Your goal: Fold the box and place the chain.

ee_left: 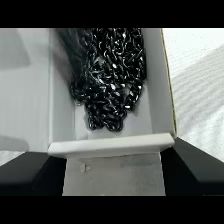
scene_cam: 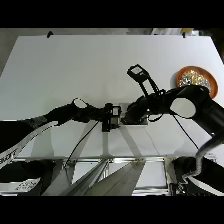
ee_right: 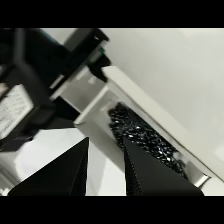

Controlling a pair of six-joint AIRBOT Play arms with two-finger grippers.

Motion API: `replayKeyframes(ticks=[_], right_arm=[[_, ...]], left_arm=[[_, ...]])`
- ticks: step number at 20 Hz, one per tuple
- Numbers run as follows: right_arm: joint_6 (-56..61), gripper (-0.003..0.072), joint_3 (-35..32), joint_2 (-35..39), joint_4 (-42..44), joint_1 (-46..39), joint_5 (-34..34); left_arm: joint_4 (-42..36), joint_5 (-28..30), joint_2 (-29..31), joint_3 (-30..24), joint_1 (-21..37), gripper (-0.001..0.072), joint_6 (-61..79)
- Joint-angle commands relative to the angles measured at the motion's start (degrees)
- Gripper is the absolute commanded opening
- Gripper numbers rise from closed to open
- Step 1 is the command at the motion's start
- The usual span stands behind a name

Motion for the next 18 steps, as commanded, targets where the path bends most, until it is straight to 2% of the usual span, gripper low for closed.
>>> replayKeyframes(ticks=[1,2,5,7,12,13,15,18], right_arm=[[1.25,0.0176,1.84,-0.70,-2.27,0.11,0.24],[1.25,0.0103,3.54,-0.17,-4.09,0.09,0.39],[1.57,0.0074,8.94,0.15,-9.11,-3.98,1.27],[1.95,0.0026,9.42,0.09,-9.44,-9.97,1.25],[-0.59,0.0018,9.05,-3.74,-9.68,-26.43,3.43],[-2.64,0.0026,8.59,-5.29,-9.66,-28.68,4.52],[-5.90,0.0250,6.64,-8.44,-9.40,-31.47,6.03],[-6.93,0.0263,1.84,-12.59,-8.66,-31.89,5.66]], left_arm=[[0.02,0.00,0.04,0.02,0.00,0.0103,0.02],[0.02,0.00,0.02,0.02,0.00,0.0103,0.02],[0.02,0.00,0.02,0.02,0.00,0.0103,0.02],[0.02,0.02,0.02,0.02,0.00,0.0103,0.02],[0.02,0.00,0.04,0.02,0.00,0.0103,0.02],[0.02,0.02,0.02,0.02,0.00,0.0103,0.02],[0.02,0.02,0.04,0.02,0.00,0.0103,0.02],[0.02,0.02,0.04,0.02,0.00,0.0103,0.02]])
